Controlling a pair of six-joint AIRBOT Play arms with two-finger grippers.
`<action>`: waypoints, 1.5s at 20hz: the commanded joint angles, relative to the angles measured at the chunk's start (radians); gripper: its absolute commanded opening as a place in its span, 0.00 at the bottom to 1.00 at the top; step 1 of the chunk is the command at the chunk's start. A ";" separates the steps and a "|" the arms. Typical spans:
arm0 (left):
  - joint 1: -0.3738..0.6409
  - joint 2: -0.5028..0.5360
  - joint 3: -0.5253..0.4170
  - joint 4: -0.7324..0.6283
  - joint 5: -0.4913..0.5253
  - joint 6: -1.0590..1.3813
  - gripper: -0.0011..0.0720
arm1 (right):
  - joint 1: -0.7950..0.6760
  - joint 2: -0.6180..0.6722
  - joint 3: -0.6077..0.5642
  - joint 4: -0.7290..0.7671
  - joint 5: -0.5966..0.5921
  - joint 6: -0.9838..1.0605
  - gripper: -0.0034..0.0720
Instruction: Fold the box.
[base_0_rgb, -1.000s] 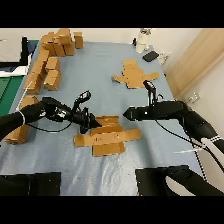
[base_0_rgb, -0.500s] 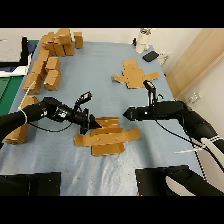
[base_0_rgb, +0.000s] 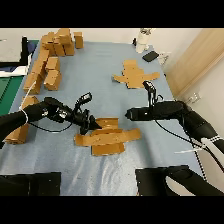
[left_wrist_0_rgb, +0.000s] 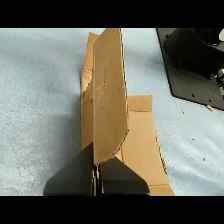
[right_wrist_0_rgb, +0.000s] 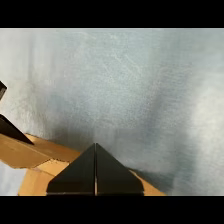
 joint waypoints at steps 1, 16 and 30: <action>0.000 0.000 0.000 -0.003 -0.011 0.000 0.03 | 0.013 0.015 0.001 -0.053 -0.063 0.030 0.05; 0.000 -0.001 0.000 -0.003 -0.008 0.000 0.03 | 1.208 0.190 -0.132 -0.965 -0.204 0.639 0.82; 0.000 -0.001 0.000 -0.003 -0.010 0.000 0.03 | 1.152 -0.107 -0.123 -1.359 -0.047 0.750 0.82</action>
